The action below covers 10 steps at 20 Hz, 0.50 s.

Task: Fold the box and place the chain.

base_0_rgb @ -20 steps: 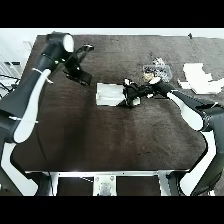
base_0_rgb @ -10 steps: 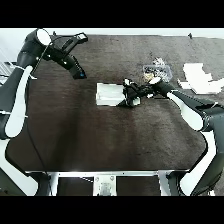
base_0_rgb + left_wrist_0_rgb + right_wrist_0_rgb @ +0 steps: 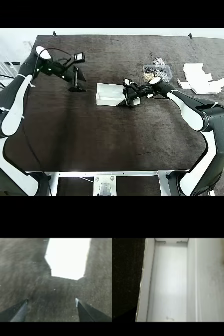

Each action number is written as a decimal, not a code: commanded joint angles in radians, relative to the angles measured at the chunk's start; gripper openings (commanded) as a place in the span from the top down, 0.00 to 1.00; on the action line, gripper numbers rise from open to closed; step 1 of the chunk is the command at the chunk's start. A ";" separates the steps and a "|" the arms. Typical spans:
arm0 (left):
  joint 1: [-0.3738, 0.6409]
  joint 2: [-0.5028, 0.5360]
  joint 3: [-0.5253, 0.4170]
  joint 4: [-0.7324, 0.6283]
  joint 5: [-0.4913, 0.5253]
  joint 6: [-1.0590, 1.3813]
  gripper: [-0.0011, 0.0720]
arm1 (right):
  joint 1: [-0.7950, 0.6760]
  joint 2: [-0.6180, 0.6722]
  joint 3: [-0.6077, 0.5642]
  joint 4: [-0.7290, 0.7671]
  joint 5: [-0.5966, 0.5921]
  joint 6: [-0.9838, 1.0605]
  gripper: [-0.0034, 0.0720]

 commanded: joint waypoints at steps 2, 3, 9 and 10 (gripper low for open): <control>0.010 -0.001 -0.062 -0.064 0.028 0.138 0.00 | 0.000 -0.001 0.000 0.000 0.000 0.000 0.19; 0.010 -0.001 -0.062 -0.084 0.021 0.132 0.00 | 0.000 -0.001 0.000 0.000 0.000 0.000 0.19; 0.010 -0.027 -0.139 -0.237 0.099 0.377 0.00 | 0.000 -0.001 0.000 0.000 0.000 0.000 0.19; 0.009 -0.042 -0.139 -0.265 0.099 0.402 0.00 | -0.001 -0.001 0.000 0.000 0.000 0.000 0.19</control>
